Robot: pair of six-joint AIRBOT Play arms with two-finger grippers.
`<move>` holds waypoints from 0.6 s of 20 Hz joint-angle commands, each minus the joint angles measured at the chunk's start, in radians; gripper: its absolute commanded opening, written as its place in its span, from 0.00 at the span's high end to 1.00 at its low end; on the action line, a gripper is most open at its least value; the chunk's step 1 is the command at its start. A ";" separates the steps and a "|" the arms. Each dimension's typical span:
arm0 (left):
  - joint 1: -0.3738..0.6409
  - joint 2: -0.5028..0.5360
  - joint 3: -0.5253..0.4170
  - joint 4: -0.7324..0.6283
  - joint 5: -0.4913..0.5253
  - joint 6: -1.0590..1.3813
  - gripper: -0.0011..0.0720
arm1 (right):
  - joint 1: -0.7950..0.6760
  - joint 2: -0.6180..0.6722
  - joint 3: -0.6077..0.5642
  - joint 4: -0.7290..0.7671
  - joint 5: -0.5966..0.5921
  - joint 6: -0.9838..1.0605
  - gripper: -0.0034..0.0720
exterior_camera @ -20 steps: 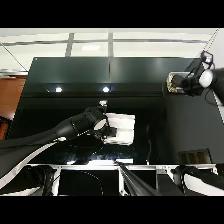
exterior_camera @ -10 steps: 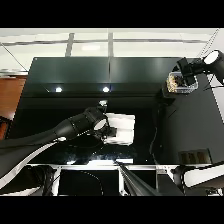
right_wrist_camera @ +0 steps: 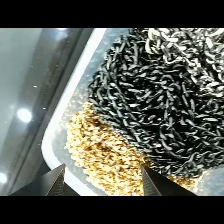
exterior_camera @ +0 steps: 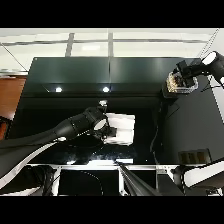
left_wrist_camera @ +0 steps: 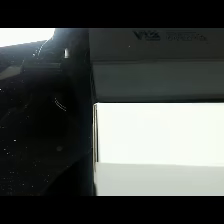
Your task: Fold the box and place the chain.
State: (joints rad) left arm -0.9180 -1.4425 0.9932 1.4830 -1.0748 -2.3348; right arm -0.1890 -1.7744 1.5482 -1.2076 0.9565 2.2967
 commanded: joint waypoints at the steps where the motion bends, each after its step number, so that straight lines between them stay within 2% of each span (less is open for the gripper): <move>1: -0.001 -0.001 0.000 0.000 0.002 0.000 0.95 | 0.005 -0.014 0.002 -0.005 0.020 -0.016 0.27; 7: -0.001 -0.001 0.000 0.000 0.028 0.000 0.95 | 0.029 -0.061 0.002 -0.004 0.013 -0.027 0.29; 9: -0.001 -0.001 0.000 0.000 0.027 0.000 0.95 | 0.028 -0.061 0.002 0.001 0.004 -0.057 0.52; 10: -0.001 -0.001 0.000 0.000 0.027 0.000 0.95 | 0.026 -0.058 0.009 0.003 0.009 -0.101 0.89; 11: -0.001 -0.001 0.000 0.000 0.028 0.000 0.95 | 0.026 -0.053 0.017 -0.002 0.016 -0.148 0.94; 12: -0.001 -0.001 0.000 0.000 0.028 0.000 0.95 | 0.024 -0.047 0.028 -0.010 0.037 -0.183 0.94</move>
State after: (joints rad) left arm -0.9184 -1.4425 0.9932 1.4826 -1.0492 -2.3348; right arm -0.1642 -1.8282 1.5597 -1.2118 0.9756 2.2066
